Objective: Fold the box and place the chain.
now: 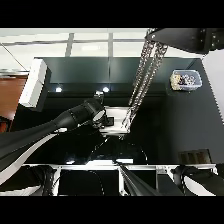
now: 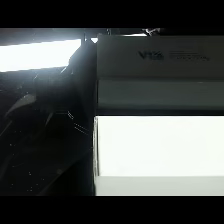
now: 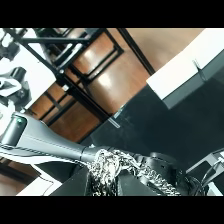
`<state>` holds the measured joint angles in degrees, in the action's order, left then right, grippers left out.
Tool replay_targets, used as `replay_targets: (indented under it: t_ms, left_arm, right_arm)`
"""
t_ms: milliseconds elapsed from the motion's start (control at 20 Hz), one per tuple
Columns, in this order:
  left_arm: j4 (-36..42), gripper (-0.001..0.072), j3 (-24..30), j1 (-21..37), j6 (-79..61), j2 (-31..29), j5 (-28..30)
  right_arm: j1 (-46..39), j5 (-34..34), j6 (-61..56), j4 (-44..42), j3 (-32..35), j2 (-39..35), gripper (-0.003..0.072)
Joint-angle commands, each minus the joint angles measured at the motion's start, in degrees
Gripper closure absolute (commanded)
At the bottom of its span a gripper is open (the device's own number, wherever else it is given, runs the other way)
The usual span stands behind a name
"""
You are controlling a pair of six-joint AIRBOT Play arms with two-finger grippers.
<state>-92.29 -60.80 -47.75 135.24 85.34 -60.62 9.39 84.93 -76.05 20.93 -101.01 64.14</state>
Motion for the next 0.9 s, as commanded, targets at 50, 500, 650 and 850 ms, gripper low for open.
replay_targets:
  t_ms: [50,500,650,850]
  left_arm:
    - [0.0,0.0682,0.0,0.0,0.0,0.0,0.1]
    - [0.0,0.0682,0.0,0.0,0.0,0.0,0.0]
    - [0.0,0.0682,0.0,0.0,0.0,0.0,0.0]
    - [0.0,0.0682,0.0,0.0,0.0,0.0,0.0]
  right_arm:
    - [4.3,-1.0,-0.3,6.8,0.6,0.8,0.0678]
    - [10.1,-6.7,-1.5,19.0,27.2,0.9,0.0677]
    - [10.2,-8.9,-1.4,21.4,33.4,0.9,0.0677]
    - [13.1,-14.9,-1.5,20.9,40.9,0.9,0.0676]
